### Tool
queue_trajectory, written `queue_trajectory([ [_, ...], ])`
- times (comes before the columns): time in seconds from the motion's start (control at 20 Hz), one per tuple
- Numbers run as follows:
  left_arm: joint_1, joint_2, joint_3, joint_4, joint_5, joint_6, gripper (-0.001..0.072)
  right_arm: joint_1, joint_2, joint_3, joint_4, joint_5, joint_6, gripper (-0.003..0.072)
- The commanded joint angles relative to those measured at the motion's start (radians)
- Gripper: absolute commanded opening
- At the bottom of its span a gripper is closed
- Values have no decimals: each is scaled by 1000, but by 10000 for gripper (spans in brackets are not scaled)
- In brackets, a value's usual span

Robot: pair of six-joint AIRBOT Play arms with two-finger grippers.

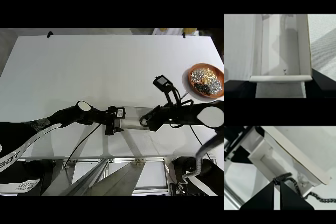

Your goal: Fold the box and place the chain.

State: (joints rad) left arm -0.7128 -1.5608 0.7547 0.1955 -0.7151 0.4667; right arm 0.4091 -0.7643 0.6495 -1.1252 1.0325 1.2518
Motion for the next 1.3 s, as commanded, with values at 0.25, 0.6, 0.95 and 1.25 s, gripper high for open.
queue_trajectory([
  [0.25,0,0,1,0,0,0,233,1,-113,-116,24,-68,-4,142],
  [0.6,0,0,1,0,0,0,233,-22,-106,133,-131,213,68,179],
  [0.95,0,0,1,0,0,0,232,-323,-112,144,-262,256,185,18],
  [1.25,0,0,1,0,0,0,233,-329,-141,-53,-260,62,186,396],
])
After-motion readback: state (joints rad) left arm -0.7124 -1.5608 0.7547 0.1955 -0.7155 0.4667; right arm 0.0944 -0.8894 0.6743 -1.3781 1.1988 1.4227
